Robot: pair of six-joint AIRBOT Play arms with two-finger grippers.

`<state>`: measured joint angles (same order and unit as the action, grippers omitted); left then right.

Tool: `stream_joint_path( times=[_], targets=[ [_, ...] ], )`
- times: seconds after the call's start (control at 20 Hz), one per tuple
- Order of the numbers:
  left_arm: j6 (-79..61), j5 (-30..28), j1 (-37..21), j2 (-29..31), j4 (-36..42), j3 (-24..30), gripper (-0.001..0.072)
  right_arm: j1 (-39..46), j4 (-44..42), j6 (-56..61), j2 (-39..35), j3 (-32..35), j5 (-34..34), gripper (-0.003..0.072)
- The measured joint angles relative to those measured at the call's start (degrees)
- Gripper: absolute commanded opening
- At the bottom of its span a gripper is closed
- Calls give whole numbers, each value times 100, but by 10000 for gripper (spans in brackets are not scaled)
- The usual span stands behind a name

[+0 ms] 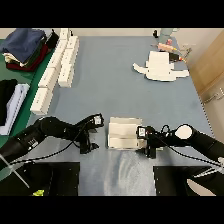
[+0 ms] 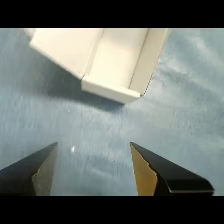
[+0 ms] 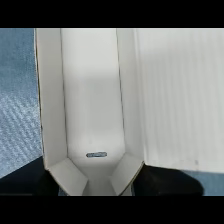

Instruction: Fold the box.

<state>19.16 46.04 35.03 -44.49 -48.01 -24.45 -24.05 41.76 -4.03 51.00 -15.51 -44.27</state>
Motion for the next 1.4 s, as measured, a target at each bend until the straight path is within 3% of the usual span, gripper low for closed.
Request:
stream_joint_path(
  times=[0.2,0.4,0.75,1.4],
  targets=[
    [-2267,-474,-103,-662,1235,245,695,0,0,0,0,2,-2,597],
    [-3115,-643,-131,-1064,1751,308,694,2,0,-2,0,2,0,597],
    [-3464,-706,-20,-1447,2282,256,695,2,0,-2,0,2,0,597],
    [-3298,-774,420,-2076,2378,-70,694,0,2,-2,0,2,0,597]
  ],
)
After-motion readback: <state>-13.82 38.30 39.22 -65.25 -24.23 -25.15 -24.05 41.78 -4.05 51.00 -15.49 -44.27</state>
